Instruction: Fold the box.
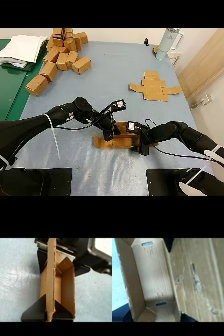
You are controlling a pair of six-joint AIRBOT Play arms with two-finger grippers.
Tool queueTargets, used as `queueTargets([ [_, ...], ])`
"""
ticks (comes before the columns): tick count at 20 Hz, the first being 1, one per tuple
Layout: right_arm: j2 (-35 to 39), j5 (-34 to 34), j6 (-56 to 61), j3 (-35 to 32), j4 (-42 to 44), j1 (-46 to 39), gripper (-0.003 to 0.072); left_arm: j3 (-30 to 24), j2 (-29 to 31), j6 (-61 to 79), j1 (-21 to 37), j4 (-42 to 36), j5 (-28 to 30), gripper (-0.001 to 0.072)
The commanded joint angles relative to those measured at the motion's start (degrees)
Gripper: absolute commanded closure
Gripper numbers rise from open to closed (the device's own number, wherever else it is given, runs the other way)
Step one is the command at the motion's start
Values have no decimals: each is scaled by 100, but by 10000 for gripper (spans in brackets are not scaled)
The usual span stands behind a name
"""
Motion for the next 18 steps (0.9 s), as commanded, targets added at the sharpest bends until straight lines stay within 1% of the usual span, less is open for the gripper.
queueTargets([
  [1,127,-13,24,7,-24,-2,-21,7,0,2,0,2,-2,695],
  [6,144,-11,24,7,-103,-2,-9,7,0,2,0,2,0,695],
  [7,144,-9,24,7,-105,-2,13,7,0,2,0,2,0,695],
  [8,142,-11,24,4,-105,-2,67,7,0,2,0,2,0,695],
  [12,57,28,22,2,-103,-2,76,7,0,2,0,2,4,695],
  [14,11,28,20,4,-103,0,190,7,0,2,0,2,4,695],
  [18,13,28,20,2,-103,9,189,7,0,4,2,2,7,695],
])
